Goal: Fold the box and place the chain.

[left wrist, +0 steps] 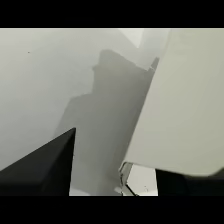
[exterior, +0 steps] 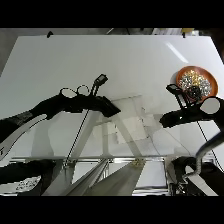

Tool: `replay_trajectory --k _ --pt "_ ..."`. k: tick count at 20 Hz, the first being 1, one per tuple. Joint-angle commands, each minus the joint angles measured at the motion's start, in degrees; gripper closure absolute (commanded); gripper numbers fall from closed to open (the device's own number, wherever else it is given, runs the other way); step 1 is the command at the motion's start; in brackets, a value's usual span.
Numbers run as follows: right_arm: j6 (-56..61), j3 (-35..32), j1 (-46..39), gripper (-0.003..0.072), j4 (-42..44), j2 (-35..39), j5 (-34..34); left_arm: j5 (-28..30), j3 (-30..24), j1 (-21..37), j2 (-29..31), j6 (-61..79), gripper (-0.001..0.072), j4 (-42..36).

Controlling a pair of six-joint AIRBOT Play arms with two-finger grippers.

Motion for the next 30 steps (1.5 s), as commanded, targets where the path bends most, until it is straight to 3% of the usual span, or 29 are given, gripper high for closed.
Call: replay_trajectory --k 1,3,6,8,9,13,14,18,20,30 --pt "0.0 -0.02 0.07 0.0673 0.0 0.04 0.0 -2.71 0.0 -0.55 -1.99 2.58 0.0247 -0.72" --pt "0.0 -0.02 0.07 0.0673 0.0 0.04 0.04 -2.67 0.0 -1.51 -2.38 4.59 0.0333 -0.72" --pt "0.02 -0.02 0.07 0.0673 0.04 0.04 0.11 -2.62 0.0 -1.92 -2.36 7.52 0.0587 -0.61" --pt "-0.04 0.0 0.07 0.0673 1.05 0.04 0.15 -2.67 0.0 -1.73 -2.34 9.75 0.0708 -0.57" --pt "-0.55 0.07 0.07 0.0669 1.99 0.04 0.15 -2.67 0.15 -1.73 -2.25 11.15 0.0705 -0.52" --pt "-2.19 3.61 0.07 0.0374 8.5 0.07 -0.09 -5.11 3.74 -1.81 -0.81 13.66 0.0704 3.93" --pt "-2.14 5.44 0.07 0.0348 8.46 0.09 0.61 -6.99 5.11 -1.81 -0.33 13.62 0.0704 8.07" --pt "-2.16 11.41 0.07 0.0341 8.33 1.14 3.04 -12.74 6.16 -1.81 1.27 13.86 0.0706 21.31" --pt "-2.19 12.02 0.07 0.0342 8.31 2.32 2.38 -12.48 6.12 -1.81 1.07 14.43 0.0706 23.76" --pt "-2.21 12.02 0.07 0.0343 7.67 2.78 2.62 -6.86 6.08 -1.81 -4.24 29.7 0.0706 13.07"
